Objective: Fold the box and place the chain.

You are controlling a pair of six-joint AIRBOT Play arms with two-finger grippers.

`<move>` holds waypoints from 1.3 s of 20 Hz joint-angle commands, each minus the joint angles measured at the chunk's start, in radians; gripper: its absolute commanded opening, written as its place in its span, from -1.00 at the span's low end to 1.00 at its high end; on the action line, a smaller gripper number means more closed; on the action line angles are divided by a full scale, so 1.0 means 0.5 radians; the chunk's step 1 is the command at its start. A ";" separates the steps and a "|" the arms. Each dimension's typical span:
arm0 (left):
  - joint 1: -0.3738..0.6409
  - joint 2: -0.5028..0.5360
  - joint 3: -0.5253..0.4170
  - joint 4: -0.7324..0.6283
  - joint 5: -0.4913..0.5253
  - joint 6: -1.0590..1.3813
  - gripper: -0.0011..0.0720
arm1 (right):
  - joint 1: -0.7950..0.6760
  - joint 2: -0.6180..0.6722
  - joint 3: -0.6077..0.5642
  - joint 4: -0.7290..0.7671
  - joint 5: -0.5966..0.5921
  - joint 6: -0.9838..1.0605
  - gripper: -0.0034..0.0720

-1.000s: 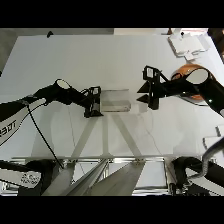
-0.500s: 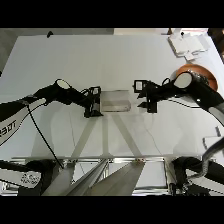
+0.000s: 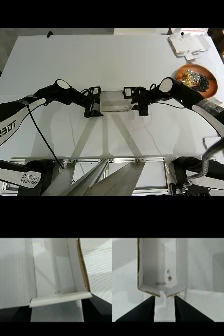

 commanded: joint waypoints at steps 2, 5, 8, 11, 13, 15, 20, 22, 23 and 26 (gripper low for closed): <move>0.002 0.001 0.000 0.000 0.001 0.001 -0.93 | 0.011 -0.010 0.001 0.192 -0.011 -0.001 -0.34; 0.002 0.001 0.000 0.000 0.001 0.000 -0.93 | 0.011 -0.010 0.001 0.209 0.021 -0.001 -0.56; 0.002 0.001 0.000 0.001 0.001 0.000 -0.93 | 0.011 -0.010 0.001 0.209 0.079 -0.001 -0.82; 0.002 0.001 0.000 0.000 0.001 0.000 -0.93 | 0.011 -0.011 0.001 0.231 0.082 -0.001 -0.56; 0.002 0.001 0.000 0.000 0.001 0.000 -0.93 | 0.011 -0.011 0.001 0.244 0.082 -0.001 0.03; 0.002 0.001 0.000 0.000 0.001 0.001 -0.93 | 0.011 -0.015 0.001 0.246 0.086 -0.001 0.05; 0.002 0.001 0.000 0.000 0.001 0.000 -0.93 | 0.011 -0.050 0.001 0.298 0.087 0.000 0.55; 0.002 0.001 0.000 0.000 0.001 0.000 -0.93 | 0.011 -0.069 0.001 0.297 0.084 -0.001 0.45; 0.002 0.001 0.000 0.001 0.001 0.000 -0.93 | 0.011 -0.078 0.001 0.296 0.082 0.000 0.17; 0.002 0.001 0.000 0.000 0.001 0.000 -0.93 | 0.010 -0.069 0.001 0.296 0.085 0.000 -0.88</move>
